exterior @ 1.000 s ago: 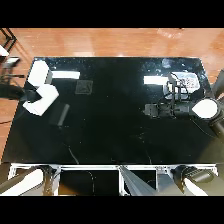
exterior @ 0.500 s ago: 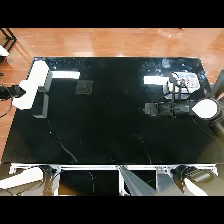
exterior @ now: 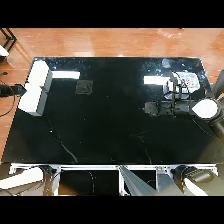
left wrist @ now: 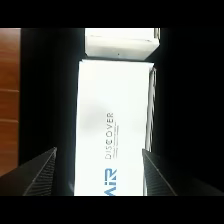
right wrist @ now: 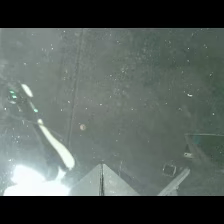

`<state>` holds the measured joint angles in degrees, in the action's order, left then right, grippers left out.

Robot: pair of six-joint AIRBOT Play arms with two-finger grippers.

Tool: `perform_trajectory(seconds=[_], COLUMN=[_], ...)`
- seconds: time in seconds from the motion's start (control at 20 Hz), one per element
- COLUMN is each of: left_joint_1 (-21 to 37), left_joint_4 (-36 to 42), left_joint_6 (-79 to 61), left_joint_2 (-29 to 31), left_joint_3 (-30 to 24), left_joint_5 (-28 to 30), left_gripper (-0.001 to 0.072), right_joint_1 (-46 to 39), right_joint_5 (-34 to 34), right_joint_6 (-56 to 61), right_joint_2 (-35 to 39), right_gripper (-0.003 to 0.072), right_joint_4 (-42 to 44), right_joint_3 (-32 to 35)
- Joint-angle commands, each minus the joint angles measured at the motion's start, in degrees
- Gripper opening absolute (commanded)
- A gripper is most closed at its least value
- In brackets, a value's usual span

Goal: Fold the box and place the chain.

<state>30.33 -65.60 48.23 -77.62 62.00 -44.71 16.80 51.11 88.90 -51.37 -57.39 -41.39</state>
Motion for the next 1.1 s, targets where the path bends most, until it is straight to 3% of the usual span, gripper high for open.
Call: perform_trajectory(seconds=[0.0,0.1,0.15,0.25,0.35,0.5,0.7,0.85,1.05], left_joint_1=[-0.2,-0.8,-2.1,-6.0,-11.2,-20.1,-29.3,-30.8,-26.1], left_joint_4=[1.7,7.4,8.7,9.4,9.5,8.5,5.4,4.5,4.9], left_joint_6=[3.7,6.6,7.1,9.8,14.4,17.3,18.5,18.5,19.7], left_joint_2=[4.9,8.8,10.8,14.1,16.8,20.8,32.4,40.1,43.1], left_joint_3=[1.4,2.6,3.7,5.8,6.2,3.3,-13.8,-26.6,-29.5], left_joint_5=[1.0,-1.7,-4.8,-9.2,-12.3,-17.4,-9.3,-7.3,-6.4], left_gripper=[0.0646,0.0643,0.056,0.0033,0.0018,0.0014,0.0014,0.0015,0.0016], right_joint_1=[-1.0,-3.8,-5.9,-10.1,-12.0,-11.7,-11.6,-9.2,-8.8], right_joint_5=[0.0,7.2,13.6,22.7,21.3,15.7,11.1,0.3,-7.0], right_joint_6=[0.0,-1.1,-1.0,0.3,3.0,4.0,4.4,7.2,13.6], right_joint_2=[0.0,0.1,0.3,2.6,7.6,17.6,23.3,27.0,26.8], right_gripper=[0.0022,0.0021,0.0021,0.0021,0.0021,0.0021,0.002,0.002,0.0021], right_joint_4=[0.1,-3.6,-7.8,-15.5,-22.7,-29.3,-28.0,-23.6,-34.9], right_joint_3=[-0.7,-5.0,-8.7,-16.2,-19.1,-16.9,-4.2,9.3,16.5])
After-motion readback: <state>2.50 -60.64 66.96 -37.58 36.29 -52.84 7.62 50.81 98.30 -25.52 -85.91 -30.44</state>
